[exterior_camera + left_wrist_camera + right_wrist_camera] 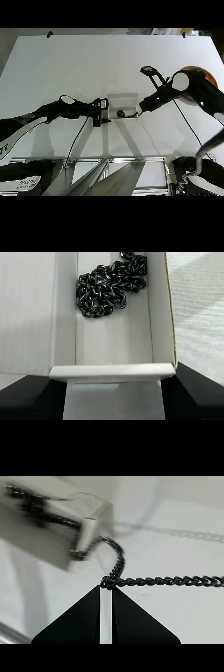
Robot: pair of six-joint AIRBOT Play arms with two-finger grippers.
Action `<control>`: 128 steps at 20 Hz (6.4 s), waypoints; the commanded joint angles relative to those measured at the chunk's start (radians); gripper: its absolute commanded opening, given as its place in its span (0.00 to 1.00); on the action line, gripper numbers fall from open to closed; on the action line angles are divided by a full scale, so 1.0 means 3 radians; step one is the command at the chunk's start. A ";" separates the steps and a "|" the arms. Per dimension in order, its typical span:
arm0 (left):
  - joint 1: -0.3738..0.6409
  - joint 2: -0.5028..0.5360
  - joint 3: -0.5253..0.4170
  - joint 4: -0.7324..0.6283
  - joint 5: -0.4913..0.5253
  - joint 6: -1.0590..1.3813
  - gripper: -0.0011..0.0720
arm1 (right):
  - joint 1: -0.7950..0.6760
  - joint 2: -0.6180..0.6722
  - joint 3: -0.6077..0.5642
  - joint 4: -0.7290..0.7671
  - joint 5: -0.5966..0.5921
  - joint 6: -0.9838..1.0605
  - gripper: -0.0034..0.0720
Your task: Fold the box and place the chain.
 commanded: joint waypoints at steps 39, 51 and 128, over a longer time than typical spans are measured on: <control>0.0000 0.0003 0.0001 0.0001 0.0001 0.0000 0.03 | -0.0650 -0.0395 -0.0120 -0.0673 -0.0518 0.0352 0.62; 0.0000 0.0003 0.0001 0.0000 0.0000 0.0000 0.03 | -0.0649 -0.0895 -0.0123 -0.0645 -0.0783 0.0604 0.55; 0.0000 0.0003 0.0001 0.0001 0.0001 0.0000 0.03 | -0.0716 -0.1298 0.0271 -0.0651 -0.0287 0.0450 0.41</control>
